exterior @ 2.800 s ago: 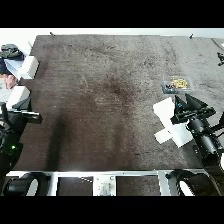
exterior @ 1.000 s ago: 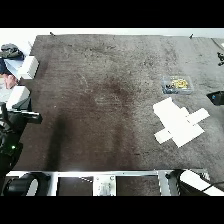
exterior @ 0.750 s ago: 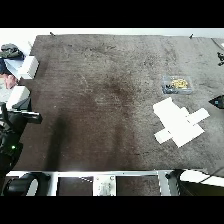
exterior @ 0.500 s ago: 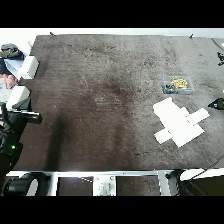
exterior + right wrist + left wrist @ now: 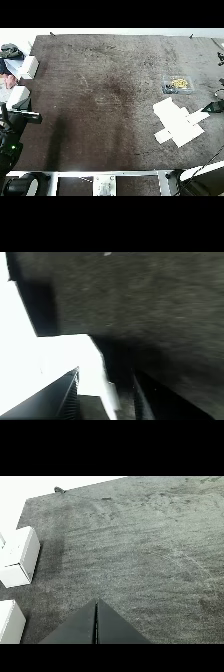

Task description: Fold the box and place the chain.

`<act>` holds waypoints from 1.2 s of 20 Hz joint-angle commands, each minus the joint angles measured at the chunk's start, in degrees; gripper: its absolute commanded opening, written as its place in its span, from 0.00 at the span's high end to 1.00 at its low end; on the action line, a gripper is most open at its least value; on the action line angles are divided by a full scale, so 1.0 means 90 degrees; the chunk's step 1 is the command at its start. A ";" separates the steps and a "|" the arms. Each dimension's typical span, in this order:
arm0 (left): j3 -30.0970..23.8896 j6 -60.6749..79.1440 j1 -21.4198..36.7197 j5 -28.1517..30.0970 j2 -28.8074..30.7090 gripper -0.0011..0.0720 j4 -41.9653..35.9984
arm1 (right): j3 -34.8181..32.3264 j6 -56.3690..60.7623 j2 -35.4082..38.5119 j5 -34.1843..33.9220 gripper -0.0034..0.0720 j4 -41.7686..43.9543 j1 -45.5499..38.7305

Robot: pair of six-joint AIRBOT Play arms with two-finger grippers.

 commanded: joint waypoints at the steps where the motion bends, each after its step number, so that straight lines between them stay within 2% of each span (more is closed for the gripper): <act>1: 0.0002 0.0000 0.0005 0.0002 0.0005 0.97 0.0000 | 0.0061 0.0180 -0.0328 0.0658 0.53 0.0112 0.0007; 8: 0.0002 0.0000 0.0005 0.0002 0.0005 0.97 0.0000 | 0.0051 0.0355 -0.0573 0.0855 0.54 0.0102 0.0012; 9: 0.0002 0.0000 0.0005 0.0002 0.0005 0.97 0.0000 | 0.0051 0.0352 -0.0597 0.0872 0.60 0.0104 0.0012; 16: 0.0002 0.0000 0.0005 0.0000 0.0005 0.97 0.0000 | -0.0019 0.0299 -0.0860 0.1294 0.60 0.0260 0.0017; 17: 0.0002 0.0000 0.0005 0.0002 0.0005 0.97 0.0000 | -0.0053 0.0107 -0.0860 0.1435 0.78 0.0325 0.0017; 18: 0.0002 0.0000 0.0005 0.0005 0.0005 0.97 0.0000 | -0.0097 -0.0029 -0.0845 0.1433 0.90 0.0350 0.0019; 21: 0.0002 0.0000 0.0005 0.0000 0.0005 0.97 0.0000 | -0.0427 -0.0029 -0.0721 0.1438 0.97 0.0352 0.0056; 24: 0.0002 0.0000 0.0005 0.0000 0.0005 0.97 0.0000 | -0.1015 -0.0029 -0.0435 0.1433 0.97 0.0835 0.0056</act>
